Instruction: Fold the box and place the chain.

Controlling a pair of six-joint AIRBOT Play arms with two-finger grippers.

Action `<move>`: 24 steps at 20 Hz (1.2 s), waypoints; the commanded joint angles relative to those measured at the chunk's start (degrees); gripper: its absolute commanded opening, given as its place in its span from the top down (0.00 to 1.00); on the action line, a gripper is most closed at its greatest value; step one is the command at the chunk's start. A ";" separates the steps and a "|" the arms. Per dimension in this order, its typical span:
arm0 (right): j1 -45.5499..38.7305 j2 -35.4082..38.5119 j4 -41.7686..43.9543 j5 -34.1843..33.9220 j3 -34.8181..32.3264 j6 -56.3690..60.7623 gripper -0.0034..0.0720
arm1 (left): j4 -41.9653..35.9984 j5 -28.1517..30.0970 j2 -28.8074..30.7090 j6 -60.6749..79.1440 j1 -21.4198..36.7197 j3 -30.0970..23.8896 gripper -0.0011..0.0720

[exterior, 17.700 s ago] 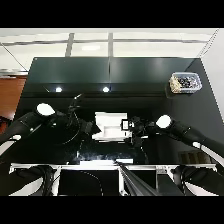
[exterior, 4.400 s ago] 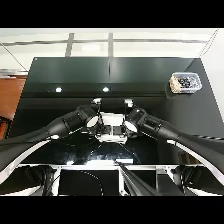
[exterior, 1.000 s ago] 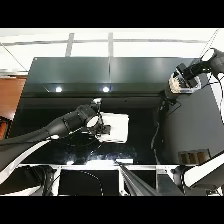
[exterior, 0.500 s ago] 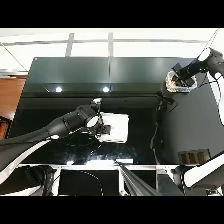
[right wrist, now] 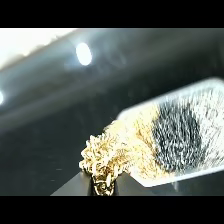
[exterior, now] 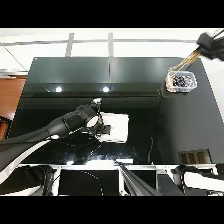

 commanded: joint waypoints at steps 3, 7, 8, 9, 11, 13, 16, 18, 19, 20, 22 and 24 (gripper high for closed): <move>-0.11 16.59 4.90 1.05 0.02 -6.80 0.95 | 0.00 0.20 -0.02 0.02 0.04 0.02 0.94; 0.26 24.92 8.63 8.20 -0.02 -9.75 0.95 | 0.00 0.20 -0.02 0.02 0.04 0.02 0.94; 1.05 26.93 8.70 9.60 -0.17 -10.56 0.95 | 0.00 0.20 -0.02 0.02 0.04 0.02 0.94; 2.40 28.92 8.68 11.17 -0.83 -11.17 0.95 | 0.00 0.20 -0.02 0.02 0.04 0.02 0.94; 5.53 32.59 8.70 14.01 -3.98 -12.04 0.95 | 0.00 0.22 -0.02 0.02 0.04 0.02 0.94; 9.64 35.01 9.90 16.94 -8.28 -12.20 0.95 | 0.00 0.22 -0.02 0.02 0.04 0.02 0.94; 16.41 35.19 14.49 20.02 -15.08 -12.68 0.95 | 0.02 0.37 -0.02 0.02 0.04 0.02 0.94; 21.86 35.17 15.47 18.27 -22.03 -12.61 0.95 | 0.00 0.44 -0.02 0.02 0.04 0.02 0.94; 24.87 35.17 16.68 15.69 -26.23 -12.57 0.95 | 0.00 0.42 -0.02 0.02 0.04 0.02 0.94; 27.61 35.15 18.78 11.89 -30.23 -12.48 0.95 | 0.00 0.39 -0.02 0.02 0.04 0.02 0.94; 33.11 34.67 24.00 2.73 -37.79 -12.39 0.95 | 0.00 0.39 -0.02 0.02 0.04 0.02 0.94; 37.77 33.16 27.32 -4.22 -42.82 -12.41 0.95 | 0.00 0.39 -0.02 0.02 0.04 0.02 0.94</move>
